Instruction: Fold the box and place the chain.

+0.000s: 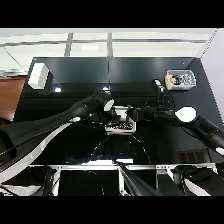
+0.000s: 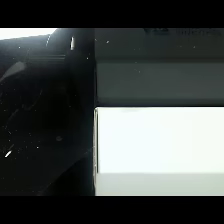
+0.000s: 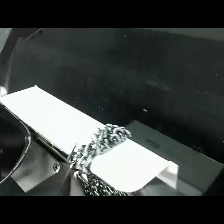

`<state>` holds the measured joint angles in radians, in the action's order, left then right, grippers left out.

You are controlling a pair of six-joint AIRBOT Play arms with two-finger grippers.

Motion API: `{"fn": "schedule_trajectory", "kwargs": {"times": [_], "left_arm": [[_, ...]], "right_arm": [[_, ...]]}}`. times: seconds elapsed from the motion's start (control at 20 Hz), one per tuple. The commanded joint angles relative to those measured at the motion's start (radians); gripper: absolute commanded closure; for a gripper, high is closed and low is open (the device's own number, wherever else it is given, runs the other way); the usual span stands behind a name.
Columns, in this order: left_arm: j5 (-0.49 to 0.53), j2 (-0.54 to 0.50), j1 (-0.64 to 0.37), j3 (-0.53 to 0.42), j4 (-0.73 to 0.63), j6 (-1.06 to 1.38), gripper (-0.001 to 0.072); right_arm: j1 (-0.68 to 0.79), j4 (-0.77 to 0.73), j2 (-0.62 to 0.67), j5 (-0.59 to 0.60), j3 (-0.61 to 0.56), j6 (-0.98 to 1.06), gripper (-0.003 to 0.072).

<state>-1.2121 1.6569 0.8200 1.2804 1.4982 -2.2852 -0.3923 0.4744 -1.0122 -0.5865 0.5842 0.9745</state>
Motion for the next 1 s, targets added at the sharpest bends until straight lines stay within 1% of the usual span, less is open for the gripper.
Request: {"fn": "schedule_trajectory", "kwargs": {"times": [0.0, 0.05, 0.1, 0.3, 0.4, 0.55, 0.7, 0.85, 0.95], "left_arm": [[0.000, 0.000, 0.000, 0.000, 0.001, 0.000, 0.0680], [0.000, 0.000, 0.000, 0.000, 0.001, 0.000, 0.0680], [0.000, 0.000, 0.000, 0.000, 0.001, 0.000, 0.0680], [0.000, 0.000, 0.000, 0.000, 0.001, 0.000, 0.0680], [0.000, 0.000, 0.000, 0.000, 0.001, 0.000, 0.0680], [0.000, 0.000, 0.000, 0.000, 0.001, 0.000, 0.0680], [0.000, 0.000, 0.000, 0.000, 0.000, 0.000, 0.0680], [0.000, 0.000, 0.000, 0.000, 0.001, 0.000, 0.0680], [0.000, 0.000, 0.000, 0.000, 0.000, 0.000, 0.0680]], "right_arm": [[-0.003, -0.078, -0.023, 0.010, 0.000, -0.079, 0.0517], [-0.003, -0.077, -0.023, -0.005, 0.000, -0.098, 0.0649], [-0.002, -0.077, -0.022, -0.028, 0.001, -0.124, 0.0667], [0.019, -0.063, 0.013, -0.156, 0.008, -0.142, 0.0669], [0.039, -0.019, 0.051, -0.217, 0.026, -0.131, 0.0668], [0.089, 0.075, 0.130, -0.294, 0.074, -0.042, 0.0669], [0.143, 0.149, 0.204, -0.418, 0.150, 0.013, 0.0669], [0.179, 0.285, 0.235, -0.538, 0.222, 0.162, 0.0669], [0.187, 0.327, 0.235, -0.618, 0.228, 0.189, 0.0668]]}}
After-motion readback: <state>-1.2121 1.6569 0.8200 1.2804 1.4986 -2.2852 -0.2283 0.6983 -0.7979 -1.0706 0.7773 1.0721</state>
